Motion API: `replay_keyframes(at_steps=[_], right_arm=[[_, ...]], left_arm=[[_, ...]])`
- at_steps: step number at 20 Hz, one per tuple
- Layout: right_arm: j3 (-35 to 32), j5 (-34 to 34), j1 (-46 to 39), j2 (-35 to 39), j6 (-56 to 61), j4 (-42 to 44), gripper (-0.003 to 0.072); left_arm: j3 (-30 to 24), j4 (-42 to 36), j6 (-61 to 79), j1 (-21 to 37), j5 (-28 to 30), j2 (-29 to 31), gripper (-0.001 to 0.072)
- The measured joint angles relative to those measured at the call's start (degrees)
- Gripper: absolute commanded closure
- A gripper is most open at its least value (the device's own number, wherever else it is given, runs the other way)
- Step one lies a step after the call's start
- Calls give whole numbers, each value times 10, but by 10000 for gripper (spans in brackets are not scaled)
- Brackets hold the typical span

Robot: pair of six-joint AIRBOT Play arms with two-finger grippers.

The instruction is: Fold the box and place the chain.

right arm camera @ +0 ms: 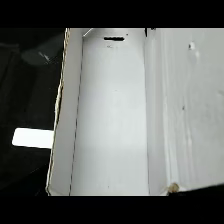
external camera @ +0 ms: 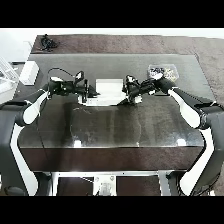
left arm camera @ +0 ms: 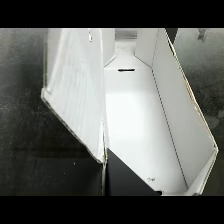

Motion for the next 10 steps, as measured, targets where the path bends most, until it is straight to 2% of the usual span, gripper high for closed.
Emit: replay_keyframes(at_steps=[10], right_arm=[[1, 2, 5, -6, -7, 2, 47]], left_arm=[[0, 0, 0, 0, 0, 0, 689]])
